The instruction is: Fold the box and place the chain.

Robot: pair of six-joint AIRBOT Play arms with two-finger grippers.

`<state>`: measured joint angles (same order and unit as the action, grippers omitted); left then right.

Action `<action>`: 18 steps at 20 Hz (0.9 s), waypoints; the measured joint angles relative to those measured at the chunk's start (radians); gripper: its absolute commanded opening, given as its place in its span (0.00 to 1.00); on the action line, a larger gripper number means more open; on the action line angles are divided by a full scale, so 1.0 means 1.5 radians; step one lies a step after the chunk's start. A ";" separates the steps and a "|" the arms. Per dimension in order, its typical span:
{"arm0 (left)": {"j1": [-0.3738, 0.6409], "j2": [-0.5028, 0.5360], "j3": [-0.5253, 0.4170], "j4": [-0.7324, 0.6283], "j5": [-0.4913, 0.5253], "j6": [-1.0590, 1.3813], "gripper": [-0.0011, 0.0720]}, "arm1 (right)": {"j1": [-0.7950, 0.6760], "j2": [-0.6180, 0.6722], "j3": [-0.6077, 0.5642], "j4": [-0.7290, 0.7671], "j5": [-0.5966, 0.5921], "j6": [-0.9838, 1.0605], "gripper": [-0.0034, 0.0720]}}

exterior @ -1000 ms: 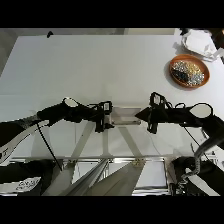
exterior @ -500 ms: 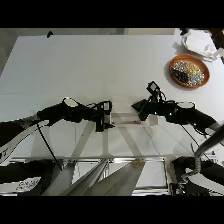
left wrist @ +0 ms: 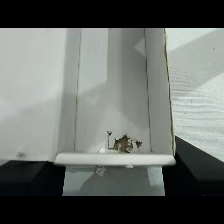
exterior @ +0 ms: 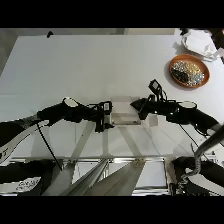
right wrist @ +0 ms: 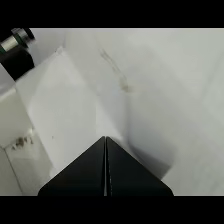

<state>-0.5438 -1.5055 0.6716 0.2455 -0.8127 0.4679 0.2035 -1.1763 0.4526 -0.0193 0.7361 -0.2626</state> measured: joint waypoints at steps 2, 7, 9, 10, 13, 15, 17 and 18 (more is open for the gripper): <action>0.000 0.000 0.000 0.000 0.000 0.000 0.46 | 0.000 0.049 0.001 -0.026 0.013 0.000 0.07; 0.000 0.000 0.000 -0.001 0.000 0.000 0.46 | 0.000 0.175 0.001 -0.294 0.062 0.018 0.08; 0.000 0.000 0.000 -0.001 0.000 0.000 0.46 | 0.000 0.203 0.001 -0.450 0.092 0.061 0.28; 0.000 0.000 0.000 -0.001 0.000 -0.001 0.46 | 0.000 0.210 0.001 -0.512 0.105 0.077 0.37; 0.000 0.000 0.000 -0.002 0.000 -0.001 0.46 | 0.000 0.206 0.001 -0.623 0.113 0.096 0.51; 0.000 0.000 0.000 -0.002 0.000 -0.001 0.46 | 0.001 0.186 0.001 -0.650 0.100 0.086 0.49; 0.000 0.000 0.000 -0.002 0.000 -0.001 0.46 | 0.007 0.158 0.001 -0.663 0.081 0.070 0.49; 0.000 0.000 0.000 -0.002 0.000 -0.001 0.46 | 0.014 0.143 0.001 -0.666 0.070 0.064 0.48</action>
<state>-0.5438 -1.5055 0.6716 0.2432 -0.8124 0.4667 0.2241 -0.9611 0.4541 -1.0180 0.8410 -0.1661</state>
